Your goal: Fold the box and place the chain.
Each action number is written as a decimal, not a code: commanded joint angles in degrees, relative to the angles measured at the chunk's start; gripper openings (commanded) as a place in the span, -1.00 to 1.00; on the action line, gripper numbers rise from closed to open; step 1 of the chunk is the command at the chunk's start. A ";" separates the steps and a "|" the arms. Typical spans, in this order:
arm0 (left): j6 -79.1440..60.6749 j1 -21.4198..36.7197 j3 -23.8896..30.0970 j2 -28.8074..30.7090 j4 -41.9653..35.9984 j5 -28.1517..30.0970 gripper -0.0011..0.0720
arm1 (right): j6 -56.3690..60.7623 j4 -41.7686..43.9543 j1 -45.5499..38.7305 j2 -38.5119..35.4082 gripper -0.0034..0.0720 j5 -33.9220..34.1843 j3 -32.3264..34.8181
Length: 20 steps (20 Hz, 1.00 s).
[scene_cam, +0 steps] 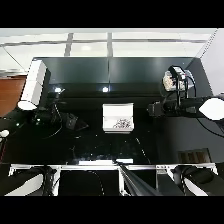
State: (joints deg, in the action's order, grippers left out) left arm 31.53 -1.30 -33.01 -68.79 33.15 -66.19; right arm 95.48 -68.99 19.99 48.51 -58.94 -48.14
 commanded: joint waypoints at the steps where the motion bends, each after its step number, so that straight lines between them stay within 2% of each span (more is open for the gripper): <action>1: -19.93 -2.45 -0.94 -3.21 -5.53 0.37 0.99 | 0.68 0.13 0.00 -0.02 -0.22 0.31 -0.04; 4: -33.66 -8.28 -3.06 -3.19 -5.11 2.27 0.99 | 0.94 0.09 0.00 -0.02 -0.22 0.94 -0.04; 7: -42.95 -15.76 -3.87 -3.21 -3.37 11.17 0.99 | 1.42 0.11 0.00 -0.02 -0.22 1.14 -0.04; 10: -46.56 -21.03 -5.01 -3.21 4.31 17.31 0.99 | 1.60 0.09 0.00 -0.02 -0.22 1.11 -0.04; 12: -46.56 -21.35 -5.33 -3.89 3.61 19.39 0.98 | 1.60 0.13 0.00 -0.02 -0.22 1.14 -0.04; 20: -46.60 -21.94 -5.35 -9.25 -4.37 18.49 0.98 | 1.60 -0.04 0.00 -0.02 -0.22 1.33 -0.04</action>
State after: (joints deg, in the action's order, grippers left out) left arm -14.66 -22.87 -38.30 -76.53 31.97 -48.40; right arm 97.10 -68.95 19.99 48.51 -57.69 -48.14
